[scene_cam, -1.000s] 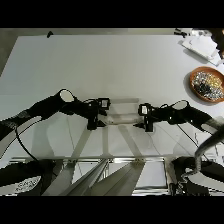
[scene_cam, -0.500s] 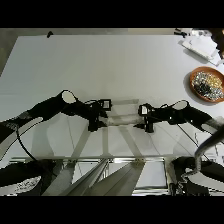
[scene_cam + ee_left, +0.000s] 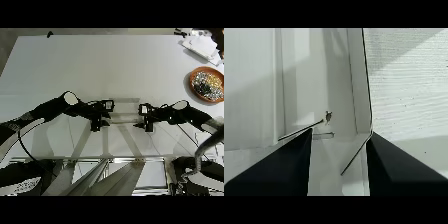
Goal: Fold the box and place the chain.
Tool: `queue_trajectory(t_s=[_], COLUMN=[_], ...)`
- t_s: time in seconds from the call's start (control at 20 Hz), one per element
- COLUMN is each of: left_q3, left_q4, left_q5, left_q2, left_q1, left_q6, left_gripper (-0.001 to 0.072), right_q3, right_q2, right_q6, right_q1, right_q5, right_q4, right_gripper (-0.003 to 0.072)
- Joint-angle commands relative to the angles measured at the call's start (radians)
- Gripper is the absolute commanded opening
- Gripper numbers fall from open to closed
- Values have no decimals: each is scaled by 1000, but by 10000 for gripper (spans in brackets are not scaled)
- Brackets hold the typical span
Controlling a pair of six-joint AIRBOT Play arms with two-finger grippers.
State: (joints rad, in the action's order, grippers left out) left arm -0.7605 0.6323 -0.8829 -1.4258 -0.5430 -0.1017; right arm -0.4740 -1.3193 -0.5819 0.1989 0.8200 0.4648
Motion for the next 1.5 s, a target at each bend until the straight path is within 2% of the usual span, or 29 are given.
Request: queue_trajectory(t_s=[0.0, 0.05, 0.15, 0.5, 0.75, 0.95, 1.0, 1.15, 1.2, 1.35, 1.4, 1.45], left_q3=[0, 0, 0, 0, 0, 0, 0, 0, 0, 0, 0, 0], left_q4=[24, 41, 64, 99, 97, 74, 71, 71, 67, 33, 26, 24], left_q5=[-58, -73, -85, -42, 46, 104, 105, 129, 134, 138, 138, 137], left_q2=[1, 2, 2, 1, 1, 1, 0, -1, -1, -1, -1, -2], left_q1=[24, 36, 58, 63, 27, -11, -22, -45, -47, -56, -61, -64], left_q6=[1, 0, 1, -8, -14, -14, -14, -14, -14, -14, -14, -14], left_gripper=[352, 355, 411, 411, 409, 376, 325, 298, 263, 262, 230, 167], right_q3=[0, 0, 0, 0, 0, 0, 0, 0, 0, 0, 0, 0], right_q2=[0, 0, 0, 0, 0, 0, 0, 0, 0, 0, 0, 0], right_q6=[-1, -1, -1, -1, -1, -1, -1, -1, -1, -1, -1, -1], right_q1=[0, 0, 0, 0, 0, 0, 0, 0, 0, 0, 0, 0], right_q5=[3, 3, 3, 3, 3, 3, 3, 3, 3, 3, 3, 3], right_q4=[2, 2, 2, 2, 2, 2, 2, 2, 2, 2, 2, 2], right_gripper=[465, 465, 465, 465, 465, 465, 465, 465, 465, 465, 465, 465])
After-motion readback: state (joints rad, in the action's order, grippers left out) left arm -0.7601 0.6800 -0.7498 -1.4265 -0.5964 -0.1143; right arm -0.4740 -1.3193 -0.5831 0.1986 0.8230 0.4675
